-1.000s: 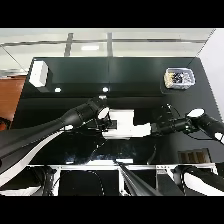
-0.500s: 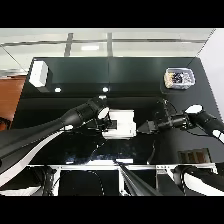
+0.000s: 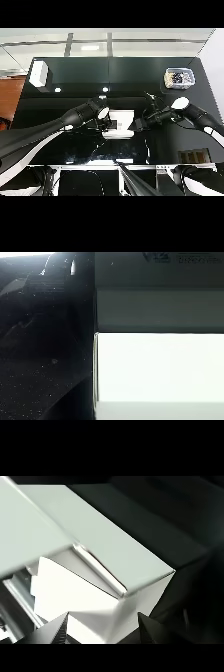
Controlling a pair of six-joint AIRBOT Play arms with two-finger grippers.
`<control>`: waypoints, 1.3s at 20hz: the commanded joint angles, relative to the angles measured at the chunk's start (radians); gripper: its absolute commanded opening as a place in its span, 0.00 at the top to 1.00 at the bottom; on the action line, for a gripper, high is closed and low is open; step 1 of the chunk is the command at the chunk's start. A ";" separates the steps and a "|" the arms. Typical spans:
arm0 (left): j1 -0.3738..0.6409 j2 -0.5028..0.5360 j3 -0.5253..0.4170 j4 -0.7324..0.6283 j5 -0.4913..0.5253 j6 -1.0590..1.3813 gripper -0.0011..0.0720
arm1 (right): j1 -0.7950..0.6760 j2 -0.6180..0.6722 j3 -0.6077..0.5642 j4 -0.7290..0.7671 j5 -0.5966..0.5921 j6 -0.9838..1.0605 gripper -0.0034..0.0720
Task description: Fold the box and place the chain.
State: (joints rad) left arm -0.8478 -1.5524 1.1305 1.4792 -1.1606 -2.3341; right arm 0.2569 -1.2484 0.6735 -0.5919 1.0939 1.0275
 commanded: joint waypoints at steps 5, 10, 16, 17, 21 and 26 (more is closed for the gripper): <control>0.000 0.000 0.000 0.000 0.000 0.000 0.95 | 0.207 -0.001 0.082 -0.347 -0.158 0.475 0.34; 0.000 0.000 0.000 0.000 0.000 0.000 0.95 | 0.362 -0.028 0.177 -0.727 -0.120 0.888 0.34; 0.000 0.000 0.000 0.000 0.000 0.000 0.95 | 0.475 -0.107 0.272 -0.881 -0.019 1.185 0.53; 0.000 0.000 0.000 0.001 0.000 0.000 0.95 | 0.475 -0.107 0.272 -0.874 -0.019 1.205 0.53; 0.000 0.000 0.000 0.001 0.000 0.000 0.95 | 0.475 -0.122 0.272 -0.863 -0.018 1.243 0.54; 0.000 0.000 0.000 0.002 0.000 0.000 0.95 | 0.475 -0.150 0.272 -0.831 -0.021 1.230 0.68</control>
State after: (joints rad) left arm -0.8478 -1.5520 1.1305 1.4792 -1.1595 -2.3329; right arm 0.7296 -1.3861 0.9443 -1.4319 1.0702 2.2513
